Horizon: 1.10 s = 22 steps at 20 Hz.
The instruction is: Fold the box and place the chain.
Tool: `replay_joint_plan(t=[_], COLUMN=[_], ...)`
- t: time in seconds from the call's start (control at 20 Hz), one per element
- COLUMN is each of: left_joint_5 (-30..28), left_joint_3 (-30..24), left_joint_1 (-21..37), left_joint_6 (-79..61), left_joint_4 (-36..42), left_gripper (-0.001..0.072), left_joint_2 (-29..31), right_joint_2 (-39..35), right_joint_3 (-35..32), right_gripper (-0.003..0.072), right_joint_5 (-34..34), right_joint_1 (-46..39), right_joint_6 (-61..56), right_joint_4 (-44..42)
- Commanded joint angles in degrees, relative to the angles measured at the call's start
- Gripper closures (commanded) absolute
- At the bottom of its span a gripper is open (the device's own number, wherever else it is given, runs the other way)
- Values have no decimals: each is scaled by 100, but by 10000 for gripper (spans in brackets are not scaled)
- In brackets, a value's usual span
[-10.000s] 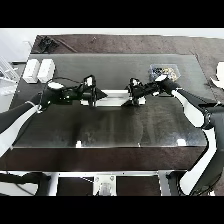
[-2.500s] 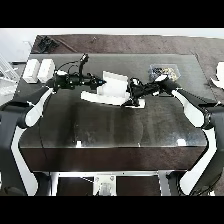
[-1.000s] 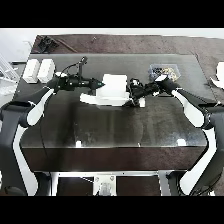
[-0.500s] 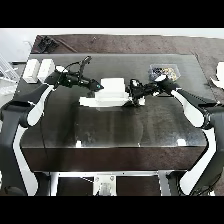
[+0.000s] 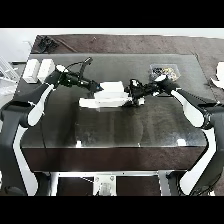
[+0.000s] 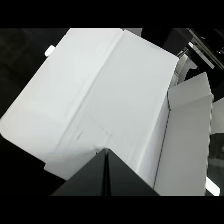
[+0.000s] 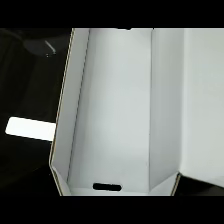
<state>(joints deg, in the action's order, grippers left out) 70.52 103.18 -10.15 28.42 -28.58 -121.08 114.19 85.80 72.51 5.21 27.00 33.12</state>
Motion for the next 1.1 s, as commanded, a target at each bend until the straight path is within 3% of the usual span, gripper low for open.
replay_joint_plan(t=[0.0, 0.3, 0.55, 0.8, 1.05], left_joint_5=[55, 205, 1290, 1703, 1401], left_joint_3=[4, 164, 1008, 1005, 535], left_joint_1=[-101, -101, -94, 55, 57], left_joint_6=[-50, -310, -949, -1698, -2518], left_joint_4=[-28, -66, -92, -225, -293], left_gripper=[691, 691, 693, 696, 696], left_joint_2=[2, 85, 236, 811, 1174], right_joint_2=[-4, -4, -4, -4, -4], right_joint_3=[7, 7, 7, 7, 7], right_gripper=[123, 122, 123, 123, 123], right_joint_5=[-2, 0, 0, 0, 0], right_joint_1=[-2, -2, -2, -2, -2], right_joint_6=[2, 2, 2, 2, 2], right_joint_4=[-2, -2, -2, -2, -2])
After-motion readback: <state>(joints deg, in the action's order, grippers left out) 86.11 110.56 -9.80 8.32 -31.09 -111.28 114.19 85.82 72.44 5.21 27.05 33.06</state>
